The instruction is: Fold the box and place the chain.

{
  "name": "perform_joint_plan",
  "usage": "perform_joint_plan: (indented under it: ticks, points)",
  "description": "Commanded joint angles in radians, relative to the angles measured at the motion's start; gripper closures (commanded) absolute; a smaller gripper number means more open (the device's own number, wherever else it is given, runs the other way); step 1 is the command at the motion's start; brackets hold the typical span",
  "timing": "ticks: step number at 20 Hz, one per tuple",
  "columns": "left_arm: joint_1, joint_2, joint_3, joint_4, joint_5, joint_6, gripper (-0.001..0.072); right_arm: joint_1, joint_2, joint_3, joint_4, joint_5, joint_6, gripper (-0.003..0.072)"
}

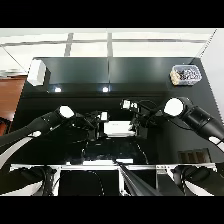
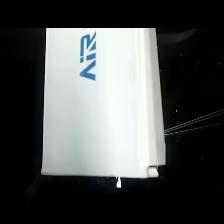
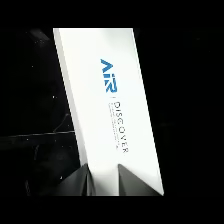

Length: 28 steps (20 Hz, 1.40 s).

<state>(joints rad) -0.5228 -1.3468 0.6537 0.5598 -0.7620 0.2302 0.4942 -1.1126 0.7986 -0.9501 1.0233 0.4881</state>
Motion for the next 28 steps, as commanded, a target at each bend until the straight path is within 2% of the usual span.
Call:
perform_joint_plan:
  ticks: [1, 16, 17, 28]
  points:
    - [0.0, -0.001, 0.001, 0.0, 0.0, 0.002, 0.036, 0.0, 0.001, 0.005, -0.01, 0.002, 0.009, 0.0592]
    - [0.0, -0.001, 0.001, 0.0, 0.0, 0.002, 0.036, 0.0, -0.001, -0.013, -0.011, 0.028, 0.009, 0.0588]
    - [0.0, -0.001, 0.001, 0.0, 0.0, 0.002, 0.0361, 0.0, -0.001, -0.013, -0.011, 0.027, 0.009, 0.0483]
    - [0.0, -0.001, 0.001, 0.001, 0.0, 0.002, 0.036, 0.0, -0.011, -0.015, -0.012, 0.027, 0.042, 0.0475]
